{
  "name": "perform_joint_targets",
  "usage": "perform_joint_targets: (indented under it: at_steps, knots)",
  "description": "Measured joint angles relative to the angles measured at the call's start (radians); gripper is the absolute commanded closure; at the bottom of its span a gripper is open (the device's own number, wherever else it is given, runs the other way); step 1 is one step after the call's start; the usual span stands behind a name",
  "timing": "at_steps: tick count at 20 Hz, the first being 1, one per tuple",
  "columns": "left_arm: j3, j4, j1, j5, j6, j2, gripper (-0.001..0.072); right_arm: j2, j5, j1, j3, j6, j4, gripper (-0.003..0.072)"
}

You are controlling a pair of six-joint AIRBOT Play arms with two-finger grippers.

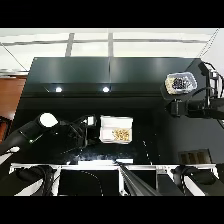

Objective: Fold the box and place the chain.

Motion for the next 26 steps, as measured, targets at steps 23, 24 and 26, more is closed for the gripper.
perform_joint_targets:
  at_steps: [23,24,26]
  knots:
    - [0.019,-0.196,-0.089,0.13,0.223,-0.125,0.0001,0.0,-0.005,0.0,0.0,0.005,-0.001,0.0182]
    - [0.021,-0.188,-0.088,0.136,0.225,-0.127,0.0001,0.0,-0.004,0.0,0.0,0.005,-0.001,0.0182]
    - [0.027,-0.168,-0.08,0.144,0.228,-0.129,0.0005,0.0,-0.004,0.0,0.0,0.005,-0.001,0.0182]
